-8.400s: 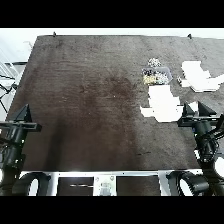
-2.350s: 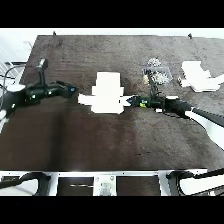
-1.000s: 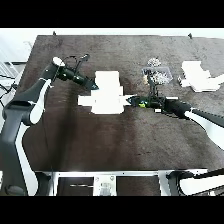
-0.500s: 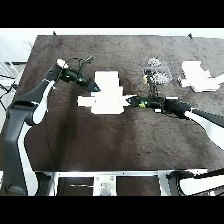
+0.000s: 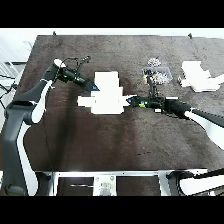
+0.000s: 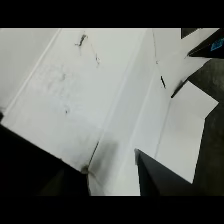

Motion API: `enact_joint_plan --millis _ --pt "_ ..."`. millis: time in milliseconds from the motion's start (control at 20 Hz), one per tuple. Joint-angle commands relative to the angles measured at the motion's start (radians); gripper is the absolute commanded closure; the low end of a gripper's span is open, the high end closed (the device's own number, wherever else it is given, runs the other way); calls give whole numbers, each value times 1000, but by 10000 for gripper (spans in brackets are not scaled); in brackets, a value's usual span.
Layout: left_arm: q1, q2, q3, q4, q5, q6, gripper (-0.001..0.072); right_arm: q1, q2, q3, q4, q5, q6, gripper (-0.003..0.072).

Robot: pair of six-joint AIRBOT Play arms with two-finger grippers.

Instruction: Fold the box and place the chain.

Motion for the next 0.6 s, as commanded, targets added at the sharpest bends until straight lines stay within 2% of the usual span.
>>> enact_joint_plan --millis 0,150,250,300,400,450,500,550 --pt "2 -11 0 -62 -48 23 292 0 0 0 0 -1 0 673" --pt "2 -23 0 -63 -60 37 293 0 0 0 0 -3 0 673" --pt "2 -23 0 -80 -62 50 363 0 0 0 -1 -3 1 673" --pt "2 -23 0 -80 -61 53 364 0 0 0 -1 -3 0 673" --pt "2 -24 0 -80 -60 53 531 0 0 0 -1 -3 1 673" --pt "2 -24 0 -79 -61 63 556 0 0 0 -1 -3 1 673" --pt "2 -24 0 -80 -63 76 645 0 0 0 -1 -3 0 672" --pt "2 -24 0 -80 -62 85 660 0 0 0 0 -3 0 671"
